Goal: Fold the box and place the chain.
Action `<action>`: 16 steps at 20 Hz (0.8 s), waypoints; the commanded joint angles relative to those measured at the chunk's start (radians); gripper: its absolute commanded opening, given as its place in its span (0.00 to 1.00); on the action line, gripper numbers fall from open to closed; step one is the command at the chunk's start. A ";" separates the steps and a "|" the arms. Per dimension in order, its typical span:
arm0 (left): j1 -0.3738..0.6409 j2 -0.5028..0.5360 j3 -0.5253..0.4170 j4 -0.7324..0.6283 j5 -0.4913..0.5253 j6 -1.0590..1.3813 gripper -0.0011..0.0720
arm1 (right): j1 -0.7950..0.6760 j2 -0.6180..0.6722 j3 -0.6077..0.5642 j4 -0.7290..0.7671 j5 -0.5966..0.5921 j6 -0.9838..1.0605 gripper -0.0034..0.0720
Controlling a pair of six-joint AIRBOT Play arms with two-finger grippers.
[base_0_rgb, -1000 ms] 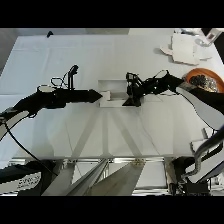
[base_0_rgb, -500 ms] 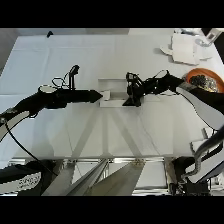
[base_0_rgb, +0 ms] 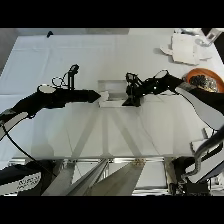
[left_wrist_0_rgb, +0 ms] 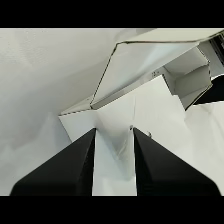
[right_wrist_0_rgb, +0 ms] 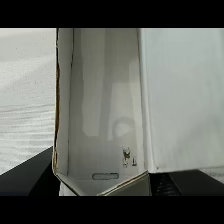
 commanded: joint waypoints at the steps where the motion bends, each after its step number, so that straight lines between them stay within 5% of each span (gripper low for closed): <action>1: -0.010 -0.004 0.001 0.021 0.016 -0.010 0.39 | 0.000 0.000 0.000 0.000 0.002 0.002 0.49; 11: -0.017 -0.006 0.013 0.038 0.054 -0.106 0.40 | 0.000 0.000 0.000 0.000 0.001 0.002 0.49; 16: -0.054 -0.008 0.037 0.278 0.052 -0.341 0.40 | 0.000 0.000 0.000 0.000 0.001 0.002 0.49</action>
